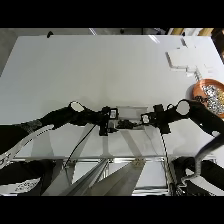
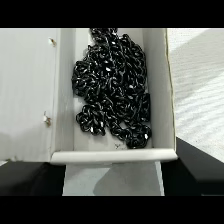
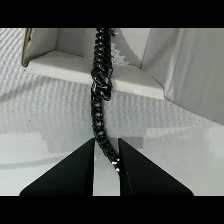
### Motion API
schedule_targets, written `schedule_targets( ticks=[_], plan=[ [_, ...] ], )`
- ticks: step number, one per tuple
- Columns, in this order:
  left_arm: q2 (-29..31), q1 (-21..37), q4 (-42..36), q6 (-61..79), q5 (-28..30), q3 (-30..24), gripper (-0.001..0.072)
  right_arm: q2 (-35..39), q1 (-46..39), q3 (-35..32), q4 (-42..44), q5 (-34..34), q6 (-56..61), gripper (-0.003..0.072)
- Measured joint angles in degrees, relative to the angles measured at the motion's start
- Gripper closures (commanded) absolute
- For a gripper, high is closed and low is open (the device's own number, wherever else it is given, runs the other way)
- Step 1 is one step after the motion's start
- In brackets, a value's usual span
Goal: Fold the box and place the chain.
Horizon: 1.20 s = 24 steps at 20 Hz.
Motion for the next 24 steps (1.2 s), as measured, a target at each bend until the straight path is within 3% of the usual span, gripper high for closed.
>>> schedule_targets(
  ticks=[3,7,11,18,24],
  plan=[
    [0.0,0.0,0.0,0.0,0.0,0.0,0.0438,-0.28,0.11,-0.5,0.0,-0.39,-0.17,0.0668],
    [0.0,0.0,0.0,0.0,0.0,0.0,0.0438,1.29,0.15,-0.96,-0.22,0.42,0.31,0.0669],
    [0.0,0.0,0.0,0.0,0.0,0.0,0.0438,8.83,0.15,-1.01,0.35,2.99,4.66,0.0669],
    [-0.02,0.0,0.0,0.0,0.0,0.0,0.0438,19.17,3.08,-1.09,16.96,6.23,9.73,0.0669],
    [0.0,0.0,0.02,0.0,0.0,0.0,0.0438,19.06,15.45,-1.11,24.87,-4.9,10.6,0.0668]
  ],
)
